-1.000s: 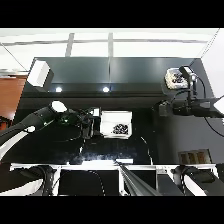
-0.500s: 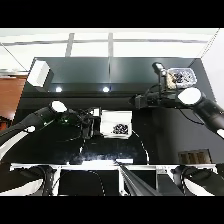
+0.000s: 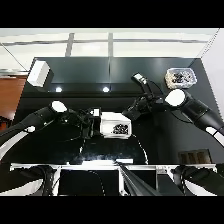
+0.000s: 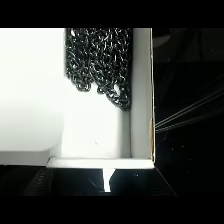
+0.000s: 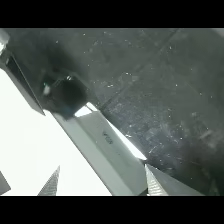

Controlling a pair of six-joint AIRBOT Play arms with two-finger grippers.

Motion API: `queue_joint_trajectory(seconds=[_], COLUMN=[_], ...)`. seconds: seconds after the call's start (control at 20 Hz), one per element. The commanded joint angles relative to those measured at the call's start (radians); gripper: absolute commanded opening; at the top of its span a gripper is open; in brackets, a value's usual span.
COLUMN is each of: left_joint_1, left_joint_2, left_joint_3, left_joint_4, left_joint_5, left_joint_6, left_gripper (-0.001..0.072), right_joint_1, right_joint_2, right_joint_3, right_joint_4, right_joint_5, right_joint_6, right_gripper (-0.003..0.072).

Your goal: Fold the box and place the chain.

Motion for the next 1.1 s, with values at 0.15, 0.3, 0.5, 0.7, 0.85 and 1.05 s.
queue_joint_trajectory(seconds=[0.15,0.3,0.5,0.7,0.85,1.05], left_joint_1=[0.0,0.0,0.0,0.0,0.0,0.0], left_joint_2=[-0.001,-0.001,-0.001,-0.001,-0.001,-0.001], left_joint_3=[0.001,0.001,0.001,0.001,0.001,0.001], left_joint_4=[0.0,-0.001,-0.001,-0.001,-0.001,-0.001], left_joint_5=[0.002,0.002,0.002,0.002,0.001,0.002], left_joint_6=[0.0,0.0,0.0,0.0,0.0,0.0], left_gripper=[0.0484,0.0484,0.0484,0.0485,0.0484,0.0484], right_joint_1=[0.013,0.016,0.021,0.021,0.021,0.02], right_joint_2=[-0.001,-0.002,-0.002,-0.002,-0.002,-0.001], right_joint_3=[0.042,0.041,0.04,0.006,-0.029,-0.028], right_joint_4=[-0.023,0.048,0.071,0.064,0.065,0.068], right_joint_5=[0.21,0.188,0.214,0.242,0.232,0.232], right_joint_6=[-0.386,-0.489,-0.509,-0.494,-0.494,-0.494], right_gripper=[0.0627,0.0626,0.0487,0.0461,0.0322,0.0326])
